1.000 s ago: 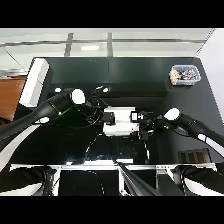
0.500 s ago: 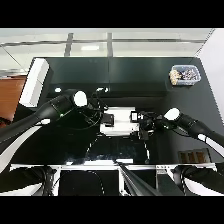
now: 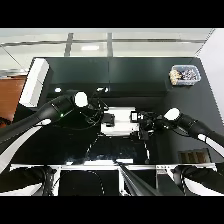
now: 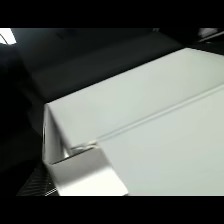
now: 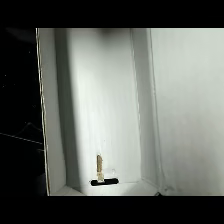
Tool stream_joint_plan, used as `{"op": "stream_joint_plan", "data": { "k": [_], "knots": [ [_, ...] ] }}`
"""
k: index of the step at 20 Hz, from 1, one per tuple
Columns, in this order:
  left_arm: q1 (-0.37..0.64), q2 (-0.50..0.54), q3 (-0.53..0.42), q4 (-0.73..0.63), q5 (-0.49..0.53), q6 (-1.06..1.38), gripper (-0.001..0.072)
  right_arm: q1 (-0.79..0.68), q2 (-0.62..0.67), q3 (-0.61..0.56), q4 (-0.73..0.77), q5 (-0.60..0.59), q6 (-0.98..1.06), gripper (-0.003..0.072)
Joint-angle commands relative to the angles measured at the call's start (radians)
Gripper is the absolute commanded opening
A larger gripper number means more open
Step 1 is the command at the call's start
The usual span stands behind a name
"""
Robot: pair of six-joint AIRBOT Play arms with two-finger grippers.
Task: Fold the box and place the chain.
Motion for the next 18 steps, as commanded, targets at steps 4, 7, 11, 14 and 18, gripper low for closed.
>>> {"op": "stream_joint_plan", "data": {
  "k": [4, 7, 11, 14, 18],
  "knots": [
    [0.0, 0.0, 0.002, -0.095, 0.0, 0.07, 0.072, 0.001, 0.0, 0.0, 0.0, 0.0, 0.0, 0.0415],
    [0.005, 0.0, 0.002, -0.095, 0.001, 0.07, 0.072, 0.001, 0.0, 0.0, 0.0, 0.0, 0.0, 0.0415],
    [0.016, 0.0, 0.002, -0.093, 0.0, 0.069, 0.0719, 0.001, 0.0, 0.0, 0.0, 0.0, 0.0, 0.0415],
    [0.015, -0.001, 0.002, -0.055, 0.001, 0.03, 0.0717, 0.001, 0.0, 0.0, 0.0, 0.0, 0.0, 0.0416],
    [0.015, -0.001, 0.002, -0.011, 0.001, -0.014, 0.0716, 0.001, 0.0, 0.0, 0.0, 0.0, 0.0, 0.0415]
  ]
}}
